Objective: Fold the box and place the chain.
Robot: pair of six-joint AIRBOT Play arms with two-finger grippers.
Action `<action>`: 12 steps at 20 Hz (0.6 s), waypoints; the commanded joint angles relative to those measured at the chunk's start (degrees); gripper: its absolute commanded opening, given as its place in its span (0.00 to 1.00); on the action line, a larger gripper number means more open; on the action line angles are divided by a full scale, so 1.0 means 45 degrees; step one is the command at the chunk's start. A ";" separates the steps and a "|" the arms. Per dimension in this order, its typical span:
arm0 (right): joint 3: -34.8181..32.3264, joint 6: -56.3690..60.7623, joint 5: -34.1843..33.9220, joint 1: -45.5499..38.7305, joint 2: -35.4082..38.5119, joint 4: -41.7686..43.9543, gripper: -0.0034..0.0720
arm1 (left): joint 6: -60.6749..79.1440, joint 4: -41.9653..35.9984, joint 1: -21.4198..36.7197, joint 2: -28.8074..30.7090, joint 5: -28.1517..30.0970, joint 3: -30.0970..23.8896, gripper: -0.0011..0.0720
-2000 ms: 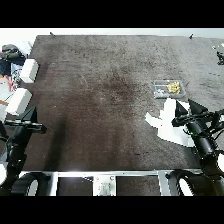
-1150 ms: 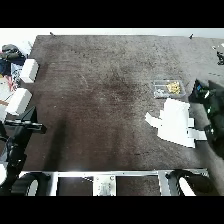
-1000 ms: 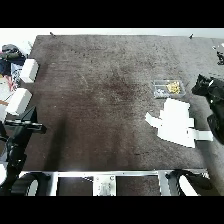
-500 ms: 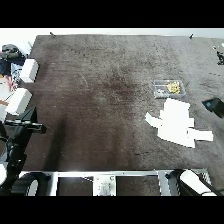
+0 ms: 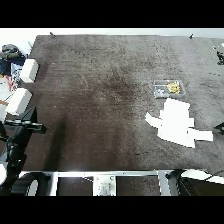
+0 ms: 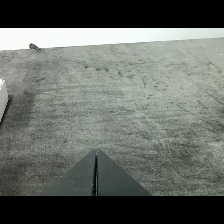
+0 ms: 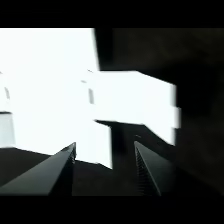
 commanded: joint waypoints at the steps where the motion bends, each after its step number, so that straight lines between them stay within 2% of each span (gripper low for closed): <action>1: 0.1190 -0.0573 0.0835 -0.0131 -0.1151 -0.0976 0.59 | 0.0000 0.0005 0.0000 0.0005 0.0000 -0.0005 0.03; 10: 0.1263 -0.4313 -0.0189 -0.0121 -0.2973 -0.1311 0.58 | 0.0000 0.0005 0.0000 0.0005 0.0000 -0.0005 0.03; 12: 0.1239 -0.4507 -0.0063 -0.0121 -0.3342 -0.0495 0.48 | 0.0000 0.0005 0.0000 0.0005 0.0005 -0.0005 0.03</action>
